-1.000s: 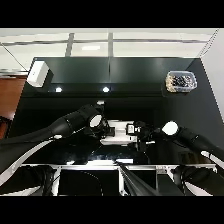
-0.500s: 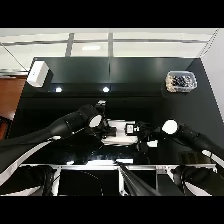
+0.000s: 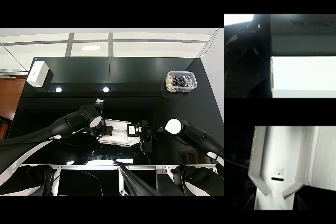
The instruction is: Fold the box and place the chain.
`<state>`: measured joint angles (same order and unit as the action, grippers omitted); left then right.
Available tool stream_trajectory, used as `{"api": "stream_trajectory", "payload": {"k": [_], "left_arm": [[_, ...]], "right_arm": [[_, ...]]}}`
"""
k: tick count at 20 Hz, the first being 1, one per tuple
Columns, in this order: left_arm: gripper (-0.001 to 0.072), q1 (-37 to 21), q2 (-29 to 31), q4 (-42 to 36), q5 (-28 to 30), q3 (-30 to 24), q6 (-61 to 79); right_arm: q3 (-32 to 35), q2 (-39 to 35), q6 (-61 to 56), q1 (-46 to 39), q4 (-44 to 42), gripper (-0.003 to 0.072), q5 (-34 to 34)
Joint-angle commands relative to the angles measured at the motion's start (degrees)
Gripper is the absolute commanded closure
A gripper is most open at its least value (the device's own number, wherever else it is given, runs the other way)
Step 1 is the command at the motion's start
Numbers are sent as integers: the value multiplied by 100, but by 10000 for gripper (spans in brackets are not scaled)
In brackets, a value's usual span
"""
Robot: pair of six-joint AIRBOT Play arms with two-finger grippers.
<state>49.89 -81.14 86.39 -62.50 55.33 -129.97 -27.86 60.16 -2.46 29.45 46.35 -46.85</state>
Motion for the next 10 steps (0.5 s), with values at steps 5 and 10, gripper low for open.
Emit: {"api": "stream_trajectory", "payload": {"k": [5, 10], "left_arm": [[678, 2, -20, 15, 81, 2, -269], [678, 2, -20, 7, 63, 2, -269]], "right_arm": [[-7, 42, 98, -4, -328, 74, 299], [-2, 164, 96, 13, -350, 215, 319]]}}
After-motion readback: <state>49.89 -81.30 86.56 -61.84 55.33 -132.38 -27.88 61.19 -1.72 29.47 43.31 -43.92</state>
